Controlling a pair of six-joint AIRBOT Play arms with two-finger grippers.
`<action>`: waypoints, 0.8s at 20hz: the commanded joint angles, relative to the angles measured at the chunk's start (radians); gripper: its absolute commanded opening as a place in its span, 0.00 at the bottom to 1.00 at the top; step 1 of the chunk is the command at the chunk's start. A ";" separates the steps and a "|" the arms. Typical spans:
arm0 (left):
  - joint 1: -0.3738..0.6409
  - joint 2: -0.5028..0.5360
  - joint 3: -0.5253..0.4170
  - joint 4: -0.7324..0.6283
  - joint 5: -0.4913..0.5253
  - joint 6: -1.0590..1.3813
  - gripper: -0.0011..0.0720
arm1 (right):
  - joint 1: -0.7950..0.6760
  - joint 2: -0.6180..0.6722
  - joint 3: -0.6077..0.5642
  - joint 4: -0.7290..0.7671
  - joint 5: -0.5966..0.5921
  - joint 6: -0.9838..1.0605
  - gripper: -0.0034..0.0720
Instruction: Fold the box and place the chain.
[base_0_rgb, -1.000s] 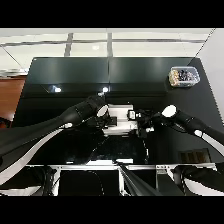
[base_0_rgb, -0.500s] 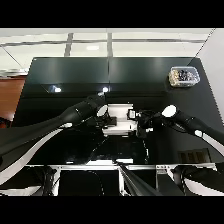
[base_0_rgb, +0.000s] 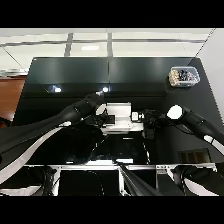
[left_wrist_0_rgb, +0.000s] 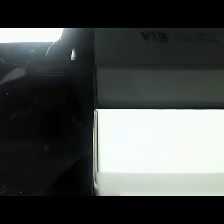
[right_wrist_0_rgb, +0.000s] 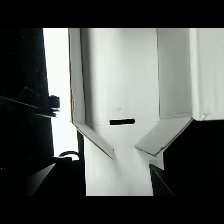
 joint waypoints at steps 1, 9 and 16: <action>0.001 0.000 0.000 0.004 -0.010 0.034 0.05 | 0.000 0.013 0.001 0.012 -0.044 0.012 0.97; 0.002 0.000 0.000 0.005 -0.007 0.037 0.05 | 0.021 0.013 0.001 0.064 -0.040 -0.039 0.90; 0.002 0.000 0.000 0.005 -0.007 0.037 0.05 | 0.068 0.012 0.001 0.105 -0.105 -0.061 0.36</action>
